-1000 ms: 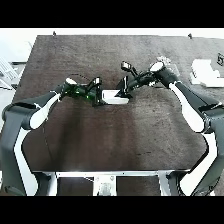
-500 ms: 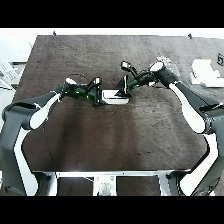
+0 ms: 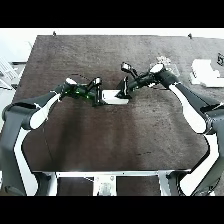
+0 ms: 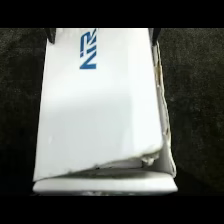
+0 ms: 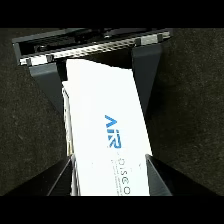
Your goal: Fold the box and place the chain.
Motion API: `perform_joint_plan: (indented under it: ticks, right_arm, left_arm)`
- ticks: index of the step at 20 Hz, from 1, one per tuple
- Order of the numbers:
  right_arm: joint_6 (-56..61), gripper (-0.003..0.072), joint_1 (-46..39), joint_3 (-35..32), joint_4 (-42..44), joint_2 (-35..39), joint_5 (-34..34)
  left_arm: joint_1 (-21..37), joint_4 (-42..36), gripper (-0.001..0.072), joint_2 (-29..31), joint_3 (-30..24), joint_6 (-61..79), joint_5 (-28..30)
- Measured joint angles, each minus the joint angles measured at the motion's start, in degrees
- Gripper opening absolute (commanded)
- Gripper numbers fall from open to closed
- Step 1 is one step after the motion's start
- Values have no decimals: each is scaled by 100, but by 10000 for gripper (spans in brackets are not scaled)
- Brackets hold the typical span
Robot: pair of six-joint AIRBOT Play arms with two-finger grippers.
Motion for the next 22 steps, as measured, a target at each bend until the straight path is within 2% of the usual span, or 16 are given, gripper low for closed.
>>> perform_joint_plan:
  ticks: [11,15,17,20,21,22]
  right_arm:
    - [-168,511,33,-492,343,4,-17]
    - [-275,511,-109,-535,787,20,315]
    - [-369,511,-177,-535,1060,33,675]
    - [-455,507,-308,-525,1362,42,649]
    - [-472,473,-308,-525,1445,46,717]
    - [-485,370,-326,-522,1515,50,719]
  left_arm:
    - [4,15,471,0,0,11,-22]
    - [-4,35,471,0,-4,39,-85]
    - [-11,-48,471,0,0,-11,96]
    - [0,-26,471,2,0,-13,42]
    - [-11,-17,471,0,0,-11,31]
    - [-9,-11,471,0,0,-9,0]
